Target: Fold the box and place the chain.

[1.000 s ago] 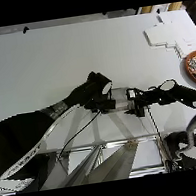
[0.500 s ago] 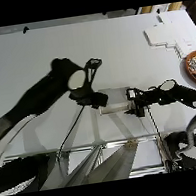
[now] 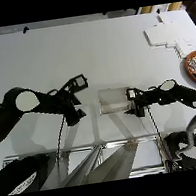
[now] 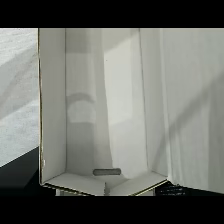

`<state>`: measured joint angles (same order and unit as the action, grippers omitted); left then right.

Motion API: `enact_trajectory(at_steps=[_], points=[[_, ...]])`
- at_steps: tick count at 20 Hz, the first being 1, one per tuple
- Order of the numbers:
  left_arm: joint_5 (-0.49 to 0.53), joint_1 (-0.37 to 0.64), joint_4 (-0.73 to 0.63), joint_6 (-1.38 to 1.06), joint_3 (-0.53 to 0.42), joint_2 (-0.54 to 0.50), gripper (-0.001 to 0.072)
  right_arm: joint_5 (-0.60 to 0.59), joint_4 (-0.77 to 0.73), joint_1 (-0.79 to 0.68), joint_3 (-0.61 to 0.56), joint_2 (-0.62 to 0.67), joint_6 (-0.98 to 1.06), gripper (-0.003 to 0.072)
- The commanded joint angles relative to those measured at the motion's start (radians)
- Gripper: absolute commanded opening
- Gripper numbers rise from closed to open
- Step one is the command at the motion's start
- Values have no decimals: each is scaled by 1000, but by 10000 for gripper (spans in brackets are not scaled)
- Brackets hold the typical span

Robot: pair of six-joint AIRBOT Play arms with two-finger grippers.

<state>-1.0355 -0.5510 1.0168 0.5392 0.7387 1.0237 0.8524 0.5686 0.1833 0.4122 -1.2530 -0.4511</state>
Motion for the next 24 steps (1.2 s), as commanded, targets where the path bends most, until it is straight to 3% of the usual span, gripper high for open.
enact_trajectory(at_steps=[1, 4, 6, 8, 24], points=[[137, 66, -185, -679, -97, 111, 531, 0, 0, 0, 0, 0, 0, 399], [222, 47, -433, -909, -97, 274, 537, 0, 0, 0, 0, 0, 0, 399], [286, 19, -576, -1030, -97, 347, 711, 0, 0, 0, 0, 0, 0, 399], [308, 5, -645, -1069, -97, 383, 702, 0, 0, 0, 0, 0, 0, 399], [309, -31, -695, -1078, -96, 421, 703, 0, 0, 0, 0, 0, 0, 399]])
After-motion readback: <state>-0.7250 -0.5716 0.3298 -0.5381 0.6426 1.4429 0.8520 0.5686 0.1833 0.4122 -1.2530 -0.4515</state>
